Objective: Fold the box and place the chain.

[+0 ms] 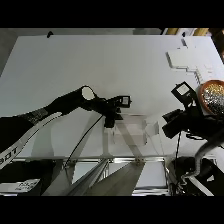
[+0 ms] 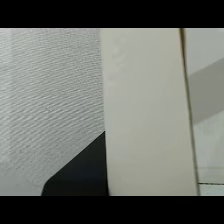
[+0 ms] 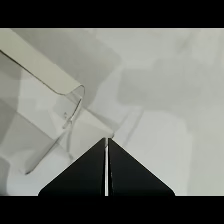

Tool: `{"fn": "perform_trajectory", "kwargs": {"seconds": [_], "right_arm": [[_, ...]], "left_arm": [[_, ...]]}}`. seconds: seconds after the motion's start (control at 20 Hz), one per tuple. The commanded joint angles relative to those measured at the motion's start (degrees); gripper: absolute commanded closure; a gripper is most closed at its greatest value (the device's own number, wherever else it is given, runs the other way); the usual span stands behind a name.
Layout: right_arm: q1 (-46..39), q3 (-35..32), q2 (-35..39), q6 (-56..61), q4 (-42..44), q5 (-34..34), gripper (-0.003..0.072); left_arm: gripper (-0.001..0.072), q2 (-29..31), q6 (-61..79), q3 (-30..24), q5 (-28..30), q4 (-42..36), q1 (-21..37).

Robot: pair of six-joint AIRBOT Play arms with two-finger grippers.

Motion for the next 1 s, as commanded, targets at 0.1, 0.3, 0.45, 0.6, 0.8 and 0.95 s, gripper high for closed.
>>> {"fn": "perform_trajectory", "kwargs": {"seconds": [0.1, 0.3, 0.45, 0.6, 0.8, 0.95], "right_arm": [[-0.22, 0.07, -3.74, -0.20, -0.26, -2.12, 0.0671], [-0.22, 0.07, -3.80, -0.20, -0.28, -2.12, 0.0671], [-0.22, 0.07, -3.80, -0.20, -0.28, -2.23, 0.0671], [-0.22, 0.07, -3.80, -0.20, -0.28, -2.23, 0.0671], [-0.22, 0.07, -3.80, -0.20, -0.28, -2.23, 0.0671], [-0.22, 0.07, -3.80, -0.20, -0.26, -2.43, 0.0671]], "left_arm": [[0.0707, -0.04, 1.44, 0.04, 1.77, -1.07, -0.02], [0.0708, 0.04, 1.42, 0.04, 5.27, -3.93, -0.04], [0.0708, 0.17, 1.44, 0.04, 5.53, -3.30, -0.72], [0.0710, 0.39, 1.42, 0.04, 6.62, -2.27, -2.47], [0.0712, 1.27, 1.42, 0.02, 14.27, -1.38, -5.70], [0.0710, 0.96, 1.44, 0.02, 13.07, -1.33, -5.62]]}}
